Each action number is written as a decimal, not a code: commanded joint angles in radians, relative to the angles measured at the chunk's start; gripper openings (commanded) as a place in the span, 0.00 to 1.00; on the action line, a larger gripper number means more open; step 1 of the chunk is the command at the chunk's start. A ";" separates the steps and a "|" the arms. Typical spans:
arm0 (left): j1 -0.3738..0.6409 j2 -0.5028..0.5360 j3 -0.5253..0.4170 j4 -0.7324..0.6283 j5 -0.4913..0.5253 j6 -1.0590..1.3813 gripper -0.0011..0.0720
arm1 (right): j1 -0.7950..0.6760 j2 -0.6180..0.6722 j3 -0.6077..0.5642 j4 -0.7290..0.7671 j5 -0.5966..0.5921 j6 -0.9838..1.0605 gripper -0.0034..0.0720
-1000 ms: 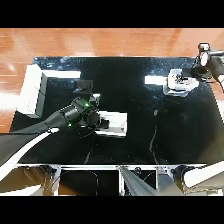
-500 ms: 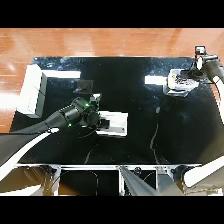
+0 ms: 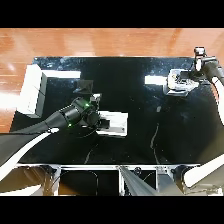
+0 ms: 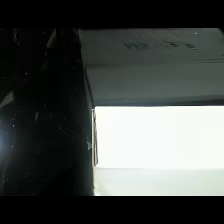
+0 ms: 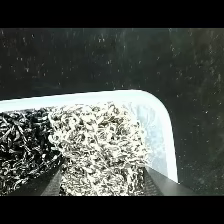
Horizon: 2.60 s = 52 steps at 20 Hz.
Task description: Fold the box and place the chain.
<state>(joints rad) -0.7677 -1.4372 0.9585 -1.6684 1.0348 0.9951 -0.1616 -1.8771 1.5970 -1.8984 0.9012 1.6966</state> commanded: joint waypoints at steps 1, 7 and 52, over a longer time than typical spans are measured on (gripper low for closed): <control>0.001 0.000 0.000 0.002 -0.003 0.000 0.04 | 0.001 -0.011 0.001 0.005 0.018 0.000 0.84; 0.001 0.000 0.000 -0.018 -0.023 0.000 0.04 | 0.002 -0.016 0.001 0.006 0.019 -0.022 0.09; -0.004 -0.001 0.000 -0.016 -0.010 0.000 0.04 | 0.414 0.976 -0.208 0.567 0.500 -0.255 0.09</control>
<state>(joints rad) -0.7712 -1.4380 0.9585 -1.6852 1.0264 0.9955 0.1299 -0.9661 1.4273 -1.3430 1.3697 1.4029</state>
